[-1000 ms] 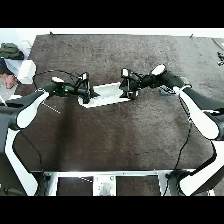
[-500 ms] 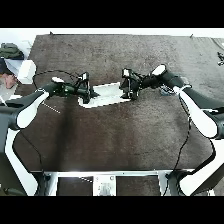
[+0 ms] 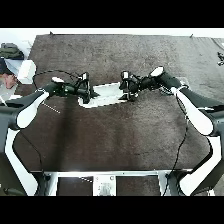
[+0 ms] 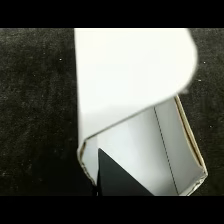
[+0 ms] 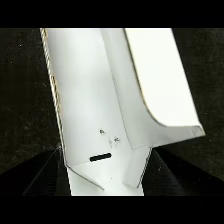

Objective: Fold the box and place the chain.

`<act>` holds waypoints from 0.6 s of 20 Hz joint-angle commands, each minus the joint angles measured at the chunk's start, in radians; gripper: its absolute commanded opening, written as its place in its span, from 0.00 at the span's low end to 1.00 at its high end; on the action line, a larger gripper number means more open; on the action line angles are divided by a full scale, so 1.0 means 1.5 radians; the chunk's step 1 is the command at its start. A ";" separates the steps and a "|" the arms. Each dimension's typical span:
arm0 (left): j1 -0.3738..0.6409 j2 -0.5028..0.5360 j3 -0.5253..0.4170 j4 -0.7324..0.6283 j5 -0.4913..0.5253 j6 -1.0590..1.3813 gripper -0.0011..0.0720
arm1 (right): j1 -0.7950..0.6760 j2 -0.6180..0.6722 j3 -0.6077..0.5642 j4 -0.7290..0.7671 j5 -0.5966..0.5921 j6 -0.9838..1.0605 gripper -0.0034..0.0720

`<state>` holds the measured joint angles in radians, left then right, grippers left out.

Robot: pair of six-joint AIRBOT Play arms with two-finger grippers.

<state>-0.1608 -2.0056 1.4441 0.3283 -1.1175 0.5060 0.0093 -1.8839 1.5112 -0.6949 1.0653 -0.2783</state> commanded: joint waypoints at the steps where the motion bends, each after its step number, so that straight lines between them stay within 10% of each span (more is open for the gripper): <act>1: 0.000 -0.001 0.000 0.000 0.000 0.000 0.03 | -0.001 -0.025 0.017 0.007 0.044 -0.009 0.84; 12: 0.000 -0.001 0.000 0.000 0.000 0.000 0.03 | -0.001 -0.070 0.042 0.063 0.091 -0.009 0.84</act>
<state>-0.1608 -2.0056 1.4441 0.3290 -1.1179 0.5060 0.0086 -1.9724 1.5692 -0.6155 1.1862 -0.2932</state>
